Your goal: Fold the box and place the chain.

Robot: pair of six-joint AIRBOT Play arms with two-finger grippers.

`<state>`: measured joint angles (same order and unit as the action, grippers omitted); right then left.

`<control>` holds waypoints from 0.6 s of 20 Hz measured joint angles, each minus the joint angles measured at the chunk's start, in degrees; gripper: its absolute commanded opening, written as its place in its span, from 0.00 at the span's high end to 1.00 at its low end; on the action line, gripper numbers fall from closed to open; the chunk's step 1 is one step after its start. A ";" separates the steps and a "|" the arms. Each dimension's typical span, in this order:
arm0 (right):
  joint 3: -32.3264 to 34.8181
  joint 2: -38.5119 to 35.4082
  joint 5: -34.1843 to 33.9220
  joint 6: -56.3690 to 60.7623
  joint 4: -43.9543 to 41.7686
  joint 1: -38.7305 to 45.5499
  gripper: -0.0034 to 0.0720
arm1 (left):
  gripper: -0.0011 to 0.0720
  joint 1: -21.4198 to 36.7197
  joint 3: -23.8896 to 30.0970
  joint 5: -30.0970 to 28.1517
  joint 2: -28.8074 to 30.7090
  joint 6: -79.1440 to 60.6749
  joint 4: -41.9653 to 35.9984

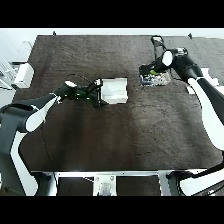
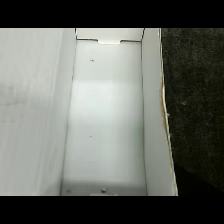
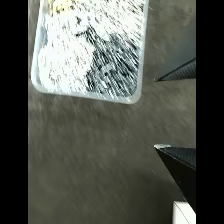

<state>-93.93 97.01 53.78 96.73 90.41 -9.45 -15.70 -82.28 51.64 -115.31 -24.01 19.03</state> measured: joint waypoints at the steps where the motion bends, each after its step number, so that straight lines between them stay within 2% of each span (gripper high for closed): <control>1: -0.07 1.09 -0.76 -2.14 -2.56 1.51 0.38 | 0.34 0.00 0.00 0.00 0.00 0.00 0.00; 6: -1.49 6.40 -2.73 -9.70 -9.29 5.35 0.39 | 0.34 0.00 0.00 0.00 0.00 0.00 0.00; 12: -4.20 10.73 -3.26 -12.81 -11.26 6.21 0.44 | 0.34 0.00 0.00 -0.02 0.00 0.00 0.00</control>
<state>-98.13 107.74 50.52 83.92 79.15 -3.25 -15.70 -82.28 51.62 -115.31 -24.01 19.03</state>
